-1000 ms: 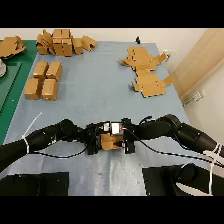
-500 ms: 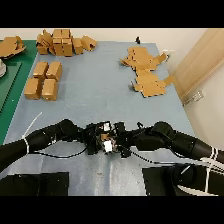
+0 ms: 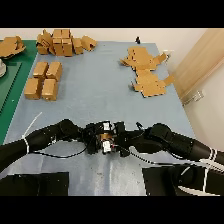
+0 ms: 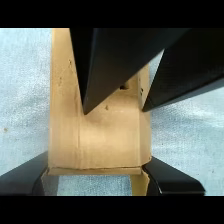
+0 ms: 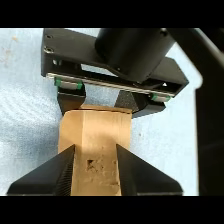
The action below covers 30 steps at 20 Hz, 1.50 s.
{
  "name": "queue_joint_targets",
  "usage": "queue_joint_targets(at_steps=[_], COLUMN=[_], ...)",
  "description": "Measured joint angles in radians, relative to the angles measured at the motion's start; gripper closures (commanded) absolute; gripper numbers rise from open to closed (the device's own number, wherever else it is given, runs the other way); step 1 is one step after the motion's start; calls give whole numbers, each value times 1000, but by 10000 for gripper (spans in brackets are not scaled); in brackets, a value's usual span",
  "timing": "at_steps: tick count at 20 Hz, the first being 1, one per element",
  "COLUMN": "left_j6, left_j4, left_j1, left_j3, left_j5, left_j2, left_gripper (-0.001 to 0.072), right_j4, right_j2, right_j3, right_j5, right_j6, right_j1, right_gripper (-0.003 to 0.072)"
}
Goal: Fold the box.
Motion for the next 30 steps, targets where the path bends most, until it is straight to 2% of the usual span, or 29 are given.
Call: queue_joint_targets(at_steps=[9,16,22,23,24,28,30], left_j6=[1,1,1,0,0,0,0], left_j4=[0,0,0,0,0,0,0], left_j1=[0,0,0,0,0,0,0], left_j3=[0,0,0,0,0,0,0], left_j5=[-4,-3,-3,-3,-2,-1,-1], left_j2=[0,0,0,0,0,0,0], left_gripper=[193,193,192,193,192,192,192], right_j4=[-32,-51,-153,-168,-180,-207,-214], right_j2=[20,34,35,35,35,44,57], right_j3=[0,-1,-1,-1,-1,-1,-1], right_j5=[2,-85,-40,-31,-24,-3,-1], right_j6=[7,55,119,123,126,133,134], right_j1=[46,51,51,51,52,52,52], right_gripper=[286,289,289,303,357,359,413])
